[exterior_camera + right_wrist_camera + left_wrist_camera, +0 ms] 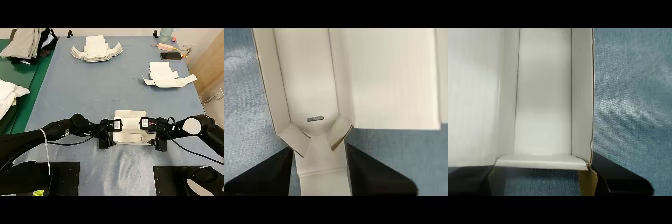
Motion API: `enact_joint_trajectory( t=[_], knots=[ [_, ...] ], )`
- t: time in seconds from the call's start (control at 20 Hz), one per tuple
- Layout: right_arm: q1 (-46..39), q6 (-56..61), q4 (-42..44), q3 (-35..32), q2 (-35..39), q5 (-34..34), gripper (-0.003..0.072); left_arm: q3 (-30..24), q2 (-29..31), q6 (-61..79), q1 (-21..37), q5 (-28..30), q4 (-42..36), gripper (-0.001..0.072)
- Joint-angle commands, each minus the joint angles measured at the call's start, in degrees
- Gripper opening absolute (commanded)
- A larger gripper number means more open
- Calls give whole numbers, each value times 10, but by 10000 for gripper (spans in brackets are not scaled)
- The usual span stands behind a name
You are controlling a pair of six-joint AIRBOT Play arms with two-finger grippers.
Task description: Fold the box.
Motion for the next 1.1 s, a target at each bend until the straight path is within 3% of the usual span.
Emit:
enact_joint_trajectory(
  t=[0.0,0.15,0.25,0.3,0.65,0.7,0.8,0.85,1.05],
  knots=[
    [1,-44,26,0,-13,-19,414,0,0,0,0,0,0,525],
    [1,-53,47,0,-18,-19,267,0,0,0,0,0,0,525],
    [1,-70,75,0,-18,-19,254,0,0,0,0,0,0,525],
    [1,-78,87,-1,-18,-19,208,0,0,0,0,0,0,525],
    [4,-119,133,-1,-38,-43,206,0,0,0,0,0,0,525],
    [8,-119,132,-1,-40,-43,289,0,0,0,0,0,0,525],
    [14,-118,133,-3,-44,-46,600,0,0,0,0,0,0,525],
    [15,-118,134,-6,-46,-50,667,0,0,0,0,0,0,525],
    [15,-111,130,-8,-45,-51,669,0,0,0,0,0,0,525]
  ],
)
